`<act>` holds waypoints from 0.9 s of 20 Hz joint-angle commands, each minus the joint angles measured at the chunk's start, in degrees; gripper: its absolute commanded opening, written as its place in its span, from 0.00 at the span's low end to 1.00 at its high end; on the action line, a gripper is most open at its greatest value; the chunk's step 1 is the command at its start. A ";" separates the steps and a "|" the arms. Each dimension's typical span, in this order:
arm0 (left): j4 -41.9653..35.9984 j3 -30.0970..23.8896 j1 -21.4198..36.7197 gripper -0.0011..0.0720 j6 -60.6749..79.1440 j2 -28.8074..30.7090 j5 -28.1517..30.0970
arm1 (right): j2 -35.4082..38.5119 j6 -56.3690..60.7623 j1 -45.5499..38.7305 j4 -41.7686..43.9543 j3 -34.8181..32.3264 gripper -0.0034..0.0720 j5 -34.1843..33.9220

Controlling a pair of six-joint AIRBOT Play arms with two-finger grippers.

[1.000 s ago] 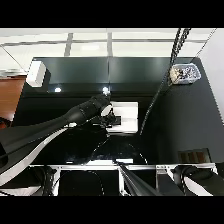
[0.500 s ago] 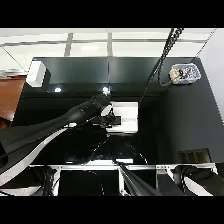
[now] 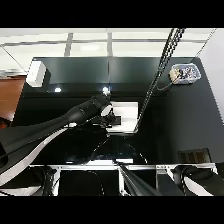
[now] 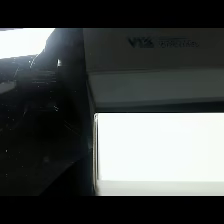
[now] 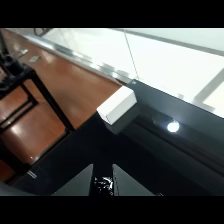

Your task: Fold the box and place the chain.

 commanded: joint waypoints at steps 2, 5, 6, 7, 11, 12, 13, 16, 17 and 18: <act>0.00 0.07 0.02 0.06 0.00 0.00 0.02 | -0.85 -0.24 0.04 2.80 -0.02 0.07 -1.03; 0.00 0.07 0.02 0.06 0.00 0.00 0.00 | -2.36 -0.17 0.04 1.84 -0.04 0.07 1.07; 0.00 0.07 0.02 0.06 0.00 0.00 0.00 | -2.80 -0.13 0.04 0.90 -0.22 0.07 2.34; 0.00 0.07 0.02 0.06 0.00 0.00 0.02 | -2.93 0.09 0.04 -0.85 -0.96 0.07 3.50; 0.00 0.07 0.02 0.06 0.00 0.00 0.00 | -2.84 0.94 0.04 -7.45 -6.84 0.07 10.95; 0.00 0.07 0.02 0.06 0.00 0.00 0.02 | -2.78 0.94 0.04 -7.96 -8.48 0.07 12.59; 0.00 0.07 0.02 0.06 0.00 0.00 0.02 | -2.49 0.94 0.04 -8.24 -10.38 0.07 13.51; 0.00 0.07 0.02 0.06 0.00 0.00 0.02 | -0.57 0.92 0.02 -8.26 -16.96 0.07 14.10; 0.00 0.07 0.02 0.06 0.00 0.00 0.02 | 0.15 0.92 0.04 -8.15 -19.41 0.07 14.67; 0.02 0.07 0.02 0.06 0.00 0.00 0.00 | 1.01 0.92 0.04 -7.32 -22.08 0.07 14.47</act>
